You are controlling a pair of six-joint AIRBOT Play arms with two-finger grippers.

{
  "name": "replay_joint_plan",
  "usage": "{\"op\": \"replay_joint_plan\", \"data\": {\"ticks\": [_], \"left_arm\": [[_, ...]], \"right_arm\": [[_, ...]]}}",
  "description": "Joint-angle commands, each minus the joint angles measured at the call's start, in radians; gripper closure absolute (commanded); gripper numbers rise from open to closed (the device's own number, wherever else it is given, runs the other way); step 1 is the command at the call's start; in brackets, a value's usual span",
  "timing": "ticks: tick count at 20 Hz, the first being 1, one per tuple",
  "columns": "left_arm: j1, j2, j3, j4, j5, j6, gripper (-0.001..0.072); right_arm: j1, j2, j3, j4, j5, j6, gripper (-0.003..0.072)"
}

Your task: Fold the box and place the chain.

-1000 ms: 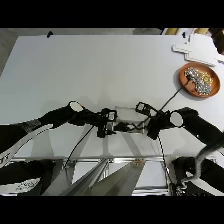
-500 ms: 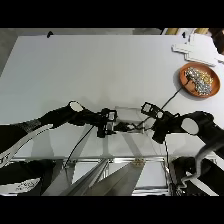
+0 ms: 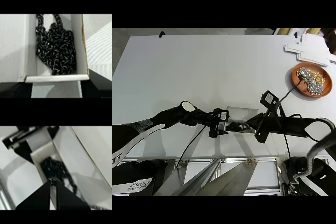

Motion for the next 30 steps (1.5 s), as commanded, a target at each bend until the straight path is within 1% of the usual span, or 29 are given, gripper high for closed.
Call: {"op": "replay_joint_plan", "data": {"ticks": [1, 2, 4, 5, 7, 9, 11, 12, 15, 16, 19, 22, 25, 30], "left_arm": [[0.001, 0.0, 0.0, 0.0, 0.0, 0.0, 0.0502], [0.001, 0.0, 0.0, 0.0, 0.0, 0.0, 0.0502], [0.001, 0.0, 0.0, 0.0, 0.0, 0.0, 0.0502], [0.001, 0.0, 0.0, 0.0, 0.0, 0.0, 0.0502], [0.001, 0.0, 0.0, 0.0, 0.0, 0.0, 0.0502], [0.001, 0.001, 0.0, 0.0, 0.0, 0.0, 0.0502], [0.001, 0.0, 0.0, 0.0, 0.0, 0.0, 0.0502], [0.001, 0.0, 0.0, 0.0, 0.0, 0.0, 0.0502], [0.001, 0.0, 0.0, 0.0, 0.0, 0.0, 0.0502], [0.001, 0.0, 0.0, 0.0, 0.0, 0.0, 0.0502], [0.001, 0.0, 0.0, 0.0, 0.0, 0.0, 0.0502], [0.001, 0.0, 0.0, 0.0, 0.0, 0.0, 0.0502], [0.001, 0.0, 0.0, 0.0, 0.0, 0.0, 0.0502], [0.001, 0.0, 0.0, 0.0, 0.0, 0.0, 0.0502]], "right_arm": [[0.065, -0.078, 0.001, 0.117, -0.13, -0.072, 0.0669], [0.092, -0.116, 0.001, 0.111, -0.161, -0.071, 0.0658], [0.129, -0.178, 0.002, 0.077, -0.203, -0.071, 0.0478], [0.133, -0.192, 0.005, 0.06, -0.205, -0.071, 0.0461], [0.126, -0.193, 0.051, -0.042, -0.159, -0.062, 0.0461], [0.08, -0.193, 0.142, -0.164, -0.044, -0.058, 0.0466], [-0.003, -0.192, 0.227, -0.286, 0.077, -0.06, 0.0467], [-0.046, -0.189, 0.245, -0.337, 0.112, -0.061, 0.0467], [-0.174, -0.191, 0.245, -0.478, 0.206, -0.1, 0.0468], [-0.207, -0.193, 0.238, -0.502, 0.225, -0.126, 0.0469], [-0.274, -0.206, 0.168, -0.497, 0.179, -0.298, 0.047], [-0.28, -0.254, 0.095, -0.499, 0.129, -0.415, 0.0462], [-0.28, -0.32, 0.078, -0.492, 0.071, -0.431, 0.0437], [-0.28, -0.388, 0.078, -0.479, 0.005, -0.432, 0.0437]]}}
